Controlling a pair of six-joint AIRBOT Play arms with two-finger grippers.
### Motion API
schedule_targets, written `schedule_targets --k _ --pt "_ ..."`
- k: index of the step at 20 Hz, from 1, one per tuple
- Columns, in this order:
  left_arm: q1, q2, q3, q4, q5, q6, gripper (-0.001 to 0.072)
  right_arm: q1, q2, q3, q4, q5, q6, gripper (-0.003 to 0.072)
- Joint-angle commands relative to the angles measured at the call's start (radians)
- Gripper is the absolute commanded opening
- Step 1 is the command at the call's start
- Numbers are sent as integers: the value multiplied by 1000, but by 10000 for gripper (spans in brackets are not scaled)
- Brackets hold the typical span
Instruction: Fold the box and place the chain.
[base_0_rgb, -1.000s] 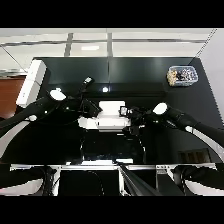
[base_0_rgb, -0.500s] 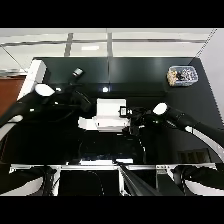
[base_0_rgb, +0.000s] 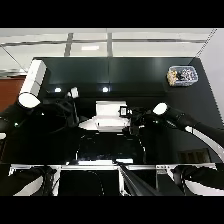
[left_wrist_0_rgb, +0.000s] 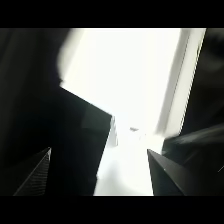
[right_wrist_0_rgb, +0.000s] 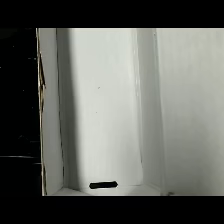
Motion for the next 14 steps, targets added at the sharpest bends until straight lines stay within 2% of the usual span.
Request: schedule_targets --k 1,5,9,10,13,14 --pt "-30 -47 -45 2 79 320 711 0 0 0 0 0 0 198" --pt "-56 -142 -45 -8 50 322 709 0 0 0 1 0 0 198" --pt "-88 -171 -45 -73 36 322 702 0 0 0 0 0 0 198" --pt "-93 -174 -45 -73 19 322 645 0 0 0 1 0 0 198" --pt "-92 -177 -45 -81 11 318 208 0 0 1 0 0 0 198" --pt "-93 -177 -45 -82 10 319 169 0 0 0 1 0 0 198"
